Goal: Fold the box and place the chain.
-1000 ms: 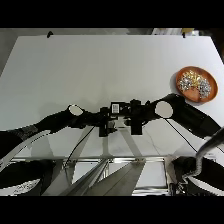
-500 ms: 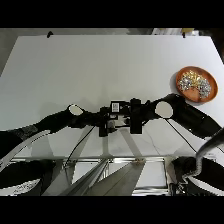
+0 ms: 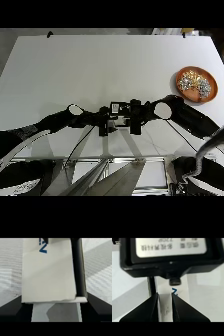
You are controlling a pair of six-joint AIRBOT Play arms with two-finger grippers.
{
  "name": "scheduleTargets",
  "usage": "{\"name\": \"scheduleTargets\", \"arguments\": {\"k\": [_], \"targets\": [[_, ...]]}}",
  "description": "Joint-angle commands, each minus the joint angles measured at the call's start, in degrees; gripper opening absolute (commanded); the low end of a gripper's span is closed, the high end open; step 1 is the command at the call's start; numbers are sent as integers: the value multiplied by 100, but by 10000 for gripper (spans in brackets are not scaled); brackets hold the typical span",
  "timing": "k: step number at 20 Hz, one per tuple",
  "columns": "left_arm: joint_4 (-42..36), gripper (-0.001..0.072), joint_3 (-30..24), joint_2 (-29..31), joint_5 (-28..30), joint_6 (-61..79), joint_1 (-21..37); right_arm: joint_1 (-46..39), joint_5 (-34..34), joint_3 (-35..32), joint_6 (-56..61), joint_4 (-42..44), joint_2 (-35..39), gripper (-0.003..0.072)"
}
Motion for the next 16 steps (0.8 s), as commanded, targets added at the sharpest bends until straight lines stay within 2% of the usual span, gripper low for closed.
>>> {"name": "scheduleTargets", "arguments": {"k": [1,6,8,14,15,16], "targets": [[11,363,4,4,-13,2,-4,0,201,-63,2,140,-2,205],[11,363,4,4,-13,2,-4,0,323,-63,0,378,11,213],[11,363,4,4,-13,2,-4,0,354,-63,0,407,22,352],[9,363,4,4,-13,2,-4,-13,334,-63,0,402,428,348],[11,363,4,4,-13,2,-4,-63,334,-63,7,439,446,322],[11,363,4,4,-11,2,-4,-153,339,-63,33,472,437,241]]}}
